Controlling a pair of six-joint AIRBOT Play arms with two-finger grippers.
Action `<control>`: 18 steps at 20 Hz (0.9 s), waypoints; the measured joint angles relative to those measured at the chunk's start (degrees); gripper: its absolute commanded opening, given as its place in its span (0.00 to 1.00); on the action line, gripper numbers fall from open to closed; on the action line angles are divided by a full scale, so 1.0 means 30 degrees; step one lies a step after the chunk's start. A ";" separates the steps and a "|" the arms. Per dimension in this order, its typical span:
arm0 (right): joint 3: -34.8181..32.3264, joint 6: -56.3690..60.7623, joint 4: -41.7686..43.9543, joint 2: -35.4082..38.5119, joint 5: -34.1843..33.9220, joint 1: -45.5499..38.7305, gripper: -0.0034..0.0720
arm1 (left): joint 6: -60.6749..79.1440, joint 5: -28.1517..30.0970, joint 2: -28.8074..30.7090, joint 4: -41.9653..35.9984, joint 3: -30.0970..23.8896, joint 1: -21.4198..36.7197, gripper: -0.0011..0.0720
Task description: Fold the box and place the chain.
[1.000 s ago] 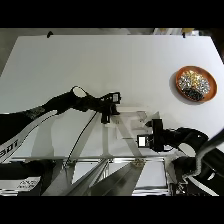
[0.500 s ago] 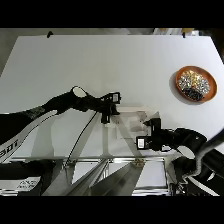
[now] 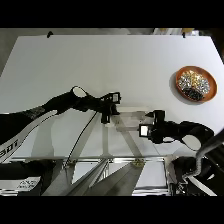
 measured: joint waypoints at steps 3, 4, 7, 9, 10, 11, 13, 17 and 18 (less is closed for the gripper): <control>0.0364 -0.1530 0.1749 -0.0605 0.0619 -0.1413 0.95 | 0.0007 0.0000 0.0000 0.0000 -0.0007 0.0000 0.03; 0.0452 -0.1909 0.2208 -0.0852 0.0736 -0.1829 0.95 | 0.0007 0.0000 0.0000 0.0000 0.0000 0.0000 0.03; 0.0743 -0.3417 0.3825 -0.1734 0.1341 -0.3096 0.95 | 0.0000 0.0000 0.0000 0.0000 0.0000 0.0000 0.03; 0.1020 -0.4248 0.4626 -0.2375 0.1923 -0.3934 0.95 | 0.0000 0.0000 0.0000 0.0000 -0.0007 0.0000 0.03; 0.1239 -0.4568 0.4947 -0.2754 0.2244 -0.4379 0.95 | 0.0007 0.0000 0.0000 0.0000 -0.0007 0.0000 0.03; 0.1457 -0.4787 0.5202 -0.3118 0.2557 -0.4750 0.95 | 0.0000 0.0000 0.0000 0.0000 -0.0007 0.0000 0.03; 0.1945 -0.5552 0.5785 -0.3905 0.3111 -0.5304 0.95 | 0.0000 0.0000 0.0000 0.0000 -0.0007 0.0000 0.03; 0.2688 -0.7249 0.6819 -0.5406 0.3577 -0.5727 0.95 | 0.0000 0.0000 0.0000 0.0000 0.0000 0.0000 0.03; 0.2863 -0.7548 0.6921 -0.5785 0.3650 -0.5778 0.95 | 0.0000 0.0000 0.0000 0.0000 -0.0007 0.0000 0.03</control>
